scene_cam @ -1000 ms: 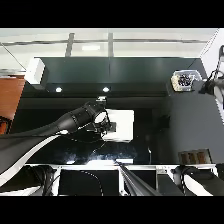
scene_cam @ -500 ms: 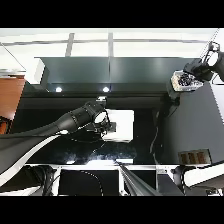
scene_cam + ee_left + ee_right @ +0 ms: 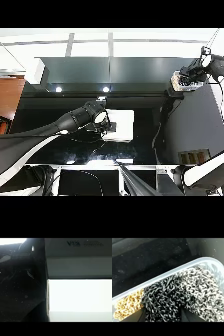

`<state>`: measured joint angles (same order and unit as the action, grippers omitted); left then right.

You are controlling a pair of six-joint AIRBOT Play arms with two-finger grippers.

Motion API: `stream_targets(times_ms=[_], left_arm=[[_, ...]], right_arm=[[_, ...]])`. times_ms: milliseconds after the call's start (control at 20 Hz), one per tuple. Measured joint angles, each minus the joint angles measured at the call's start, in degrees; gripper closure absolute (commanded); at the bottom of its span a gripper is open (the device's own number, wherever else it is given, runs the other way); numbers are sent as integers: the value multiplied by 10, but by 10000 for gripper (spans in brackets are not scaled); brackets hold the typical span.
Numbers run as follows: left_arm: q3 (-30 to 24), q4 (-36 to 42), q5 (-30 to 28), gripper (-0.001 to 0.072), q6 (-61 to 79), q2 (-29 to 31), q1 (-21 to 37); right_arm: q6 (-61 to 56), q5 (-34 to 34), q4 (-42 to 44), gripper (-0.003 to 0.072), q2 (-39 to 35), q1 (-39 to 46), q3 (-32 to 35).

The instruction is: Fold the box and place the chain.

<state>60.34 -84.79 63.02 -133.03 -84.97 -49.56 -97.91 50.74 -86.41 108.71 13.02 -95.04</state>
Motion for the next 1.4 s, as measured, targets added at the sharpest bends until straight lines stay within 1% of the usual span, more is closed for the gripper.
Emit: stream_targets(times_ms=[50,150,200,250,450,600,850,1000,1150,1250,1400], left_arm=[[0,0,0,681,0,0,0],[0,0,0,681,0,0,0],[0,0,0,681,0,0,0],[0,0,0,681,0,0,0],[0,0,0,681,0,0,0],[0,0,0,681,0,0,0],[0,0,0,681,0,0,0],[0,0,0,681,0,0,0],[0,0,0,681,0,0,0],[0,0,1,681,0,0,0],[0,0,1,681,0,0,0]], right_arm=[[2,-1,-2,385,2,0,-1],[2,0,-3,383,4,1,-2],[2,4,-4,455,4,1,-3],[5,13,-5,671,5,1,-4],[26,79,-7,673,-3,1,-26],[32,95,-8,673,-40,1,-40],[58,108,5,673,-150,1,-47],[79,107,62,674,-229,-3,-48],[93,106,101,674,-303,-12,-49],[104,127,127,675,-347,-15,-49],[132,181,177,675,-405,-35,-47]])
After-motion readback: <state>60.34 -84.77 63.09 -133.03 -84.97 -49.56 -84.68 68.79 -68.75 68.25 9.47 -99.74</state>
